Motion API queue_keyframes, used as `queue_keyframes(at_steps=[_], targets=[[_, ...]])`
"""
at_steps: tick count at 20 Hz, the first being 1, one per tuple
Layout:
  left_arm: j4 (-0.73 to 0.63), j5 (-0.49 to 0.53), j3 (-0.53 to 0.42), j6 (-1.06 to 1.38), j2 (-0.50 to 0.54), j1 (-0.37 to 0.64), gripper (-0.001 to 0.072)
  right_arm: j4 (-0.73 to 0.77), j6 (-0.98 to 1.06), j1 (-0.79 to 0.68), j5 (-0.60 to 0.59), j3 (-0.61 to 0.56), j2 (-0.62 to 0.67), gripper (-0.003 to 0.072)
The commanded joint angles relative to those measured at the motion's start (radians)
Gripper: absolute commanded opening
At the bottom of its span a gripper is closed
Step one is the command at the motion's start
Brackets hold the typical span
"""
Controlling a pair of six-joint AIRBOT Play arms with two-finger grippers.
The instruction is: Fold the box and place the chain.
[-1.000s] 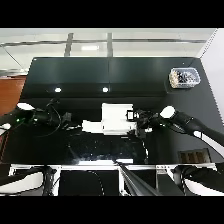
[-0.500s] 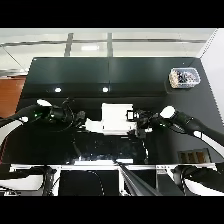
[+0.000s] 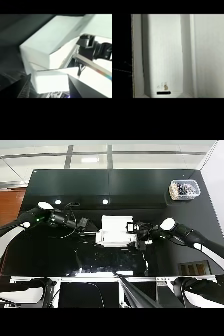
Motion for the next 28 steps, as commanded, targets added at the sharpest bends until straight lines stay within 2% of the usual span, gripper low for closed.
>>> queue_keyframes(at_steps=[1, 7, 11, 13, 18, 22, 28], targets=[[0.041, 0.033, 0.042, 0.000, 0.000, -0.083, 0.0526, 0.000, 0.000, 0.001, 0.000, 0.000, -0.001, 0.0239], [0.209, 0.088, 0.123, -0.132, 0.000, -0.170, 0.0495, 0.000, 0.000, 0.001, 0.000, 0.000, -0.001, 0.0239], [0.229, 0.109, 0.161, -0.190, 0.000, -0.198, 0.0480, 0.000, 0.000, 0.001, 0.000, 0.000, -0.001, 0.0239], [0.241, 0.126, 0.169, -0.239, 0.000, -0.216, 0.0402, 0.000, 0.000, 0.001, 0.000, 0.000, -0.001, 0.0239], [0.373, 0.166, 0.185, -0.372, 0.000, -0.284, 0.0401, 0.000, 0.000, 0.001, 0.000, 0.000, -0.001, 0.0239], [0.385, 0.205, 0.187, -0.395, 0.000, -0.306, 0.0401, 0.000, 0.000, 0.001, 0.000, 0.000, -0.001, 0.0239], [0.404, 0.207, 0.187, -0.421, 0.000, -0.304, 0.0401, 0.000, 0.000, 0.001, 0.000, 0.000, -0.001, 0.0239]])
